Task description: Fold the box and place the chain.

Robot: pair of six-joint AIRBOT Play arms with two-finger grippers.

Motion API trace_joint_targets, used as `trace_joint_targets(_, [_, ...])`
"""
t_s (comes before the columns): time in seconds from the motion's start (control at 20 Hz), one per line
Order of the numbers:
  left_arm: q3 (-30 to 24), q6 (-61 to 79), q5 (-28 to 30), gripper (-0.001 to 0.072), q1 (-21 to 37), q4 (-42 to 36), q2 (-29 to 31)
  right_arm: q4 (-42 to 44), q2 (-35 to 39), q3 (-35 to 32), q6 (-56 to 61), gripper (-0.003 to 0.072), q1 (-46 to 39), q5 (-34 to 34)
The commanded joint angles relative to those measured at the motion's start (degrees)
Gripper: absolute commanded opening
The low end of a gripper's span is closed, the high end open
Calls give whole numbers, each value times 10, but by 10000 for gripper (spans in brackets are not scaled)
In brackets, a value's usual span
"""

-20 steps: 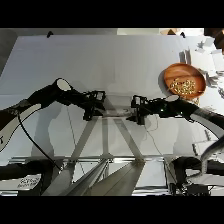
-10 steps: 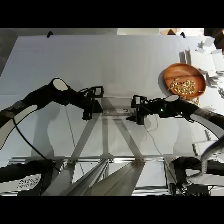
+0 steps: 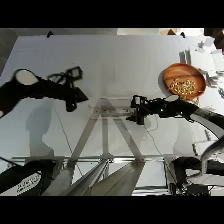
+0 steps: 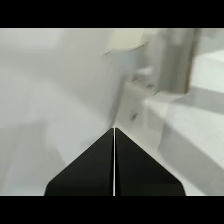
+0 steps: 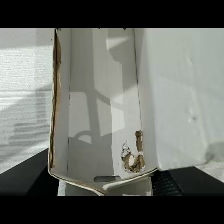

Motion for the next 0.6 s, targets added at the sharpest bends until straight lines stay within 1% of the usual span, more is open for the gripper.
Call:
trace_joint_targets(0.0, [0, -223, 20, 5, 58, 93, 48, 0, 0, 0, 0, 513, 0, 0])
trace_joint_targets(0.05, [-2, -293, 18, 6, 65, 122, 48, 0, 0, 0, 0, 513, 0, 0])
trace_joint_targets(0.15, [-24, -386, 18, 5, 65, 141, 40, 0, 0, 0, 0, 513, 0, 0])
trace_joint_targets(0.25, [-64, -432, 25, 5, 56, 130, 25, 0, 0, 0, 0, 513, 0, 0])
trace_joint_targets(0.4, [-118, -470, 70, 3, 30, 111, -4, 0, 0, 0, 0, 513, 0, 0])
trace_joint_targets(0.45, [-127, -470, 86, 3, 22, 90, -16, 0, 0, 0, 0, 513, 0, 0])
trace_joint_targets(0.55, [-130, -466, 102, 3, 3, 53, -46, 0, 0, 0, 0, 513, 0, 0])
